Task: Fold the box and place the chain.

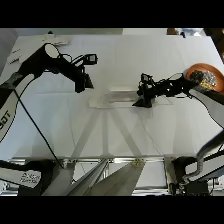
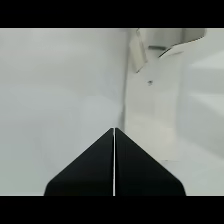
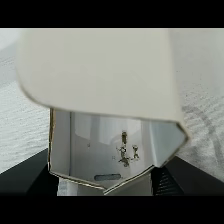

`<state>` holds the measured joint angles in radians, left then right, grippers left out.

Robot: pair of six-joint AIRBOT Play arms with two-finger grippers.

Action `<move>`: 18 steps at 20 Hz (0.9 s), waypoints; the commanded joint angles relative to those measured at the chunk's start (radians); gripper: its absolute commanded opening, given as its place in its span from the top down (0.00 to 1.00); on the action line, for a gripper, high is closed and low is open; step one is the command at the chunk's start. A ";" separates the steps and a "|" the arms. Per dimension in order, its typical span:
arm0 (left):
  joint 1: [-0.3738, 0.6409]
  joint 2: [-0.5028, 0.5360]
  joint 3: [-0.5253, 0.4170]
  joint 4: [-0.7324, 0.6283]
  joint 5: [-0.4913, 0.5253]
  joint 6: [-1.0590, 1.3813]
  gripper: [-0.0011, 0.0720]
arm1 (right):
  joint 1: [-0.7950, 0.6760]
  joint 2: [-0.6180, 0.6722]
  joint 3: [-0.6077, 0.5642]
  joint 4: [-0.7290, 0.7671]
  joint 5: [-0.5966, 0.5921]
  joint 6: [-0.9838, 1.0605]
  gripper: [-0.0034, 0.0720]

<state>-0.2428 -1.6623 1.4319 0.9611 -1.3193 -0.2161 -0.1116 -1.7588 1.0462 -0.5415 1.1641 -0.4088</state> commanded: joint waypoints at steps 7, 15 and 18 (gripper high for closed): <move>-0.152 0.089 -0.156 -0.041 -0.090 -0.043 0.97 | 0.000 0.000 0.001 0.000 0.000 0.000 0.27; -0.179 0.087 -0.181 -0.222 0.132 -0.034 0.97 | 0.000 0.000 0.001 0.000 0.000 0.000 0.27; -0.149 0.076 -0.181 -0.291 0.196 -0.030 0.97 | 0.000 0.000 0.001 0.000 0.000 0.000 0.27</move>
